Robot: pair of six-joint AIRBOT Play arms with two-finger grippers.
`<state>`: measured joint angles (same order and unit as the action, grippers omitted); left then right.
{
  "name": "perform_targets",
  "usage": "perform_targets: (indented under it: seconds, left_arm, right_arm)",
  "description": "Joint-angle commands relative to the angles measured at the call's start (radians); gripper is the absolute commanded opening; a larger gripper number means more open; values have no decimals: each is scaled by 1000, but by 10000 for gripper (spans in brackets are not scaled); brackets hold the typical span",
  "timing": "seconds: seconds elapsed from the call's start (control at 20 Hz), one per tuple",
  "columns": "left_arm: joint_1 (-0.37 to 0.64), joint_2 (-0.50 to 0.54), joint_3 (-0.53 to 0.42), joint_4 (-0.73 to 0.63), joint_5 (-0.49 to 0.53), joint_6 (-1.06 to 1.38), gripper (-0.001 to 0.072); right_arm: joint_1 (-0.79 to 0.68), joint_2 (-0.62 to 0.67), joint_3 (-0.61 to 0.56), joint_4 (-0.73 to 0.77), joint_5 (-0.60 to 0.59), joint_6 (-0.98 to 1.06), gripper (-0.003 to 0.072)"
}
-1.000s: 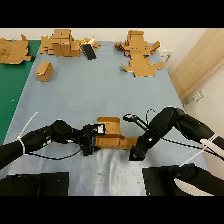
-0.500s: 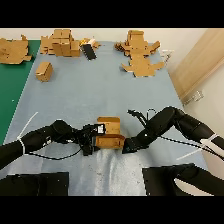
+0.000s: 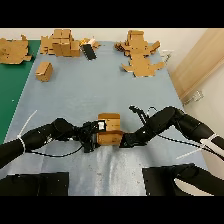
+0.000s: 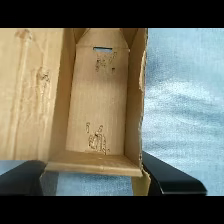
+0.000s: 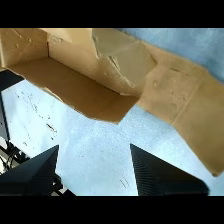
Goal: Fold the box.
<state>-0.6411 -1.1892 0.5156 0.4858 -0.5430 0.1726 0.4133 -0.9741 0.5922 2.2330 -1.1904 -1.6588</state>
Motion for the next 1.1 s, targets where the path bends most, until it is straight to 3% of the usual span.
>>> perform_targets:
  seconds: [0.0,0.3,0.35,0.4,0.45,0.75,1.05]
  left_arm:
    - [1,1,5,13,25,-42,597]
    - [1,0,5,47,54,-39,597]
    - [1,0,5,47,54,-38,597]
    - [1,0,5,47,53,-34,597]
    - [1,0,5,47,53,-28,597]
    - [0,0,5,45,42,3,597]
    - [0,0,5,46,43,3,597]
  right_arm:
    - [0,1,0,1,13,3,720]
    - [0,1,0,2,45,3,720]
    - [0,1,0,2,52,11,627]
    - [0,1,0,2,58,13,270]
    - [0,1,0,2,60,14,9]
    - [0,2,0,5,103,13,4]
    - [-2,-15,24,91,385,-25,1]
